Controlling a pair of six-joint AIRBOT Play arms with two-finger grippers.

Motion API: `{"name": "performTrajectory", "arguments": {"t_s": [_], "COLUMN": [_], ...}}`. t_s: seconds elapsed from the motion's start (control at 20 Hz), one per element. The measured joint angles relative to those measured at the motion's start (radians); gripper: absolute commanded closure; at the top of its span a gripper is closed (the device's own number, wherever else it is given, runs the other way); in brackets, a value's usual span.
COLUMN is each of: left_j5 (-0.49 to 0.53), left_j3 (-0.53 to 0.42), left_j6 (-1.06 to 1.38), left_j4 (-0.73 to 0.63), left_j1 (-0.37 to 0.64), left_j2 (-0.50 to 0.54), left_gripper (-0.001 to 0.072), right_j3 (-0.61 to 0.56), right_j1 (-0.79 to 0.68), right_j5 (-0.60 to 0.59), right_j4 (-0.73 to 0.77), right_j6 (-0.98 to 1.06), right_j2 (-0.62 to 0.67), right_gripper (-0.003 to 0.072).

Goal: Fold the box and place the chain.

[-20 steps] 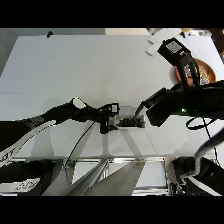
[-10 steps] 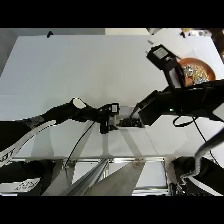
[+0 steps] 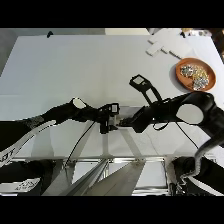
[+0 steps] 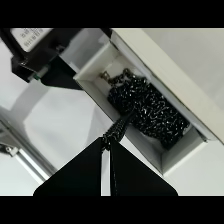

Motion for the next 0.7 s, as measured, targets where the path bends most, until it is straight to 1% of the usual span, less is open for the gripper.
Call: {"name": "performTrajectory", "arguments": {"t_s": [0.25,0.3,0.35,0.4,0.55,0.65,0.7], "left_j5": [0.0,0.0,0.0,0.0,0.0,0.0,0.0], "left_j3": [0.0,0.0,0.0,0.0,0.0,0.0,0.0], "left_j6": [0.0,0.0,0.0,0.0,0.0,0.0,0.0], "left_j4": [0.0,0.0,0.0,0.0,0.0,0.0,0.0], "left_j1": [0.0,0.0,0.0,0.0,0.0,0.0,0.0], "left_j2": [0.0,0.0,0.0,0.0,0.0,0.0,0.0], "left_gripper": [0.0611,0.0611,0.0611,0.0611,0.0611,0.0611,0.0611], "right_j3": [-0.056,-0.061,-0.063,-0.061,-0.026,0.019,0.047], "right_j1": [0.0,0.0,0.0,0.0,0.0,0.0,0.0], "right_j5": [-0.051,-0.063,-0.071,-0.076,-0.056,-0.036,-0.024], "right_j4": [0.018,0.019,0.021,0.022,0.024,0.022,0.013], "right_j6": [-0.021,-0.024,-0.024,-0.027,-0.047,-0.072,-0.082], "right_j2": [-0.082,-0.094,-0.101,-0.105,-0.104,-0.1,-0.099], "right_gripper": [0.0666,0.0617,0.0507,0.0484,0.0486,0.0487,0.0499]}}
